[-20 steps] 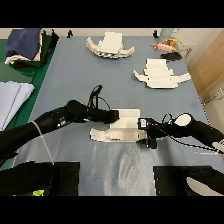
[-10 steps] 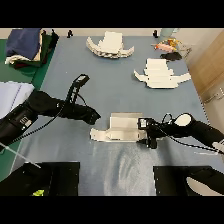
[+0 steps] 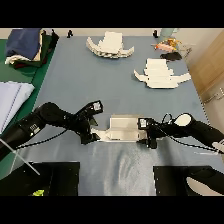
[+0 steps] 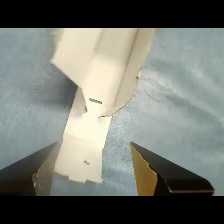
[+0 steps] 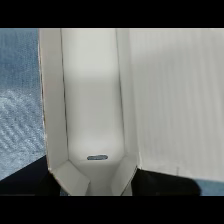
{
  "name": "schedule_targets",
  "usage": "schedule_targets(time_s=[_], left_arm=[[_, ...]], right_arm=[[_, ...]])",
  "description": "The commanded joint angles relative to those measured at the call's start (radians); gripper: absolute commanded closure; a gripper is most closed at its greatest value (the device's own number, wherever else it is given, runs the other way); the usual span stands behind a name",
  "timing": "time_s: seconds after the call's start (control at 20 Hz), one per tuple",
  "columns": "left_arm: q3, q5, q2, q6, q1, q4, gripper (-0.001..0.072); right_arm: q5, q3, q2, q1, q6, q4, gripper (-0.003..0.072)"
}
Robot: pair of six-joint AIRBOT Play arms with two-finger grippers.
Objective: Fold the box.
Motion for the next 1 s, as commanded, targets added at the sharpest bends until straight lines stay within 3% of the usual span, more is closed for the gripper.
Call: schedule_targets(time_s=[0.0,0.2,0.25,0.3,0.35,0.4,0.45,0.5,0.7,0.8,0.95], left_arm=[[-0.024,0.041,-0.094,0.323,-0.003,-0.126,-0.0011],[-0.023,0.088,-0.193,0.447,-0.044,-0.232,-0.0011],[-0.023,0.11,-0.207,0.446,-0.055,-0.239,0.0044],[-0.023,0.127,-0.217,0.447,-0.058,-0.24,0.019],[-0.023,0.14,-0.227,0.447,-0.058,-0.241,0.0251],[-0.023,0.153,-0.238,0.447,-0.058,-0.249,0.0251],[-0.023,0.157,-0.247,0.447,-0.058,-0.262,0.0322],[-0.023,0.156,-0.254,0.447,-0.06,-0.267,0.0459],[-0.023,0.164,-0.26,0.481,-0.09,-0.327,0.0477],[-0.023,0.194,-0.26,0.516,-0.102,-0.356,0.0645],[-0.023,0.22,-0.26,0.517,-0.109,-0.357,0.0644]], right_arm=[[0.0,0.0,0.0,0.0,0.0,0.0,0.0165],[0.0,0.0,0.0,0.0,0.0,0.0,0.0165],[0.0,0.0,-0.001,0.0,0.0,0.0,0.0165],[0.0,0.0,0.0,0.0,0.0,0.0,0.0165],[0.0,0.0,0.0,0.0,0.0,0.0,0.0165],[0.0,0.0,0.0,0.0,0.0,0.0,0.0165],[0.0,0.0,-0.001,0.0,0.0,0.0,0.0165],[0.0,0.0,-0.001,0.0,0.0,0.0,0.0165],[0.0,0.0,0.0,0.0,0.0,0.0,0.0165],[0.0,0.0,0.0,0.0,0.0,0.0,0.0165],[0.0,0.0,-0.001,0.0,0.0,0.0,0.0165]])
